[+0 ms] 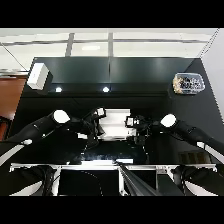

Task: Fold the box and place the chain.

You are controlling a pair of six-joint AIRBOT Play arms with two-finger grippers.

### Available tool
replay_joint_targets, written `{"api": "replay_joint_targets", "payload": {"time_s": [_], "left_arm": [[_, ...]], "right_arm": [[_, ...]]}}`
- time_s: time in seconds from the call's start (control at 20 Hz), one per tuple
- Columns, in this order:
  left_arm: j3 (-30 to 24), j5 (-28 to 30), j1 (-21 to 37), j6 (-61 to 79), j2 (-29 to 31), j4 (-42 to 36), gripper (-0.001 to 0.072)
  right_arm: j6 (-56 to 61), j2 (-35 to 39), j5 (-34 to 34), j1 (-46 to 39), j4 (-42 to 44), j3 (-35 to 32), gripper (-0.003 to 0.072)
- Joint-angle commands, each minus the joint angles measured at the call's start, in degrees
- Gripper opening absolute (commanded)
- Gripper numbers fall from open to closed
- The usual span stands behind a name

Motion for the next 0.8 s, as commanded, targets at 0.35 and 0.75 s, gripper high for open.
{"api": "replay_joint_targets", "payload": {"time_s": [0.35, 0.75], "left_arm": [[-0.2, -19.5, 34.4, -44.2, 13.3, 18.0, 0.0028], [-9.5, -20.0, 41.6, -59.8, 1.8, 5.9, 0.0028]], "right_arm": [[-0.1, 0.0, 0.0, 0.1, -0.1, 0.0, 0.0227], [-0.1, 0.0, 0.0, 0.1, -0.1, 0.0, 0.0227]]}}
